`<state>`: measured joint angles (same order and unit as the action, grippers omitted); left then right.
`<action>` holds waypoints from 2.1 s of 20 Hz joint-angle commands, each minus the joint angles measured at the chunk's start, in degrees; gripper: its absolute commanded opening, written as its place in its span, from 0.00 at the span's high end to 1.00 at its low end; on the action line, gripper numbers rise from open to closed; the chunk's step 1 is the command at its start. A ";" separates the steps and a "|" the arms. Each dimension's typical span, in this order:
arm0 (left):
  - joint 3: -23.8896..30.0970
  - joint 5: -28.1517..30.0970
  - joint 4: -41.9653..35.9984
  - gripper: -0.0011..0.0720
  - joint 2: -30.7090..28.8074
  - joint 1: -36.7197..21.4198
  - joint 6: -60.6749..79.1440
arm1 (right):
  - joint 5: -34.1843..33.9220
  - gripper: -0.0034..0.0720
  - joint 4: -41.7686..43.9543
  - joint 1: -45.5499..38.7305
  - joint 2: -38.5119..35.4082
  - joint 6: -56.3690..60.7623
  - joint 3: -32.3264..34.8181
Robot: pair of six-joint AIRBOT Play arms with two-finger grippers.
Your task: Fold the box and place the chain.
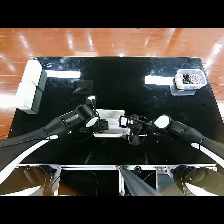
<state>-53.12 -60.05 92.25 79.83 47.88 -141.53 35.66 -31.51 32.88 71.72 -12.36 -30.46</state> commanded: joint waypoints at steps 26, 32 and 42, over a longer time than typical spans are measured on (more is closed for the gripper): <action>0.02 -0.04 -0.20 0.95 0.15 -0.04 2.29 | 0.04 0.19 0.00 0.02 -0.02 -0.02 0.04; 0.00 -0.13 -0.83 0.40 0.15 -0.04 2.27 | 0.04 0.19 0.00 0.02 -0.02 -0.02 0.04; 0.00 -0.13 -1.25 0.95 0.13 -0.04 2.43 | 0.09 0.19 0.00 0.02 -0.02 -0.02 0.04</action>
<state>-53.10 -60.34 91.22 79.96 47.86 -139.09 35.70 -31.55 32.86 71.70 -12.43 -30.41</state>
